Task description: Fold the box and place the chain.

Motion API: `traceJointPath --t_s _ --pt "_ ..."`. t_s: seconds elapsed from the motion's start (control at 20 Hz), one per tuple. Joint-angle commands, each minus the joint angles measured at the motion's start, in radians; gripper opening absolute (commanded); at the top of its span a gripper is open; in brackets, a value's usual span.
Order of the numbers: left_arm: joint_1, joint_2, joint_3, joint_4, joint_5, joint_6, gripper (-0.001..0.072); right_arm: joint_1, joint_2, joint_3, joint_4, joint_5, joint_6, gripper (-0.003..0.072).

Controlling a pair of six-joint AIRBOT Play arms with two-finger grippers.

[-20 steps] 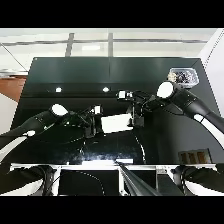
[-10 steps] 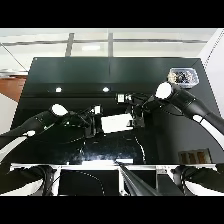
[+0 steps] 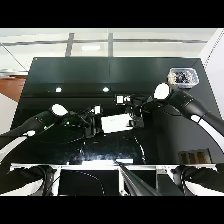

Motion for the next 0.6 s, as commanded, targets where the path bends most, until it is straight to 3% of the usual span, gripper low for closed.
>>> traceJointPath --t_s 0.0,0.1,0.15,0.55 --pt "0.0 0.0 0.0 0.0 0.0 0.0 0.0464 0.007 -0.004 0.0 -0.003 -0.019 0.005 0.0693" --pt "0.0 0.0 0.0 0.0 0.0 0.0 0.0464 0.007 -0.004 0.0 -0.003 -0.013 0.005 0.0488" --pt "0.0 0.0 0.0 0.0 0.0 0.0 0.0464 0.007 -0.004 0.0 -0.002 -0.01 0.005 0.0465" --pt "0.0 0.0 0.0 0.0 0.0 0.0 0.0464 0.007 -0.003 0.0 0.003 0.029 0.042 0.0446"
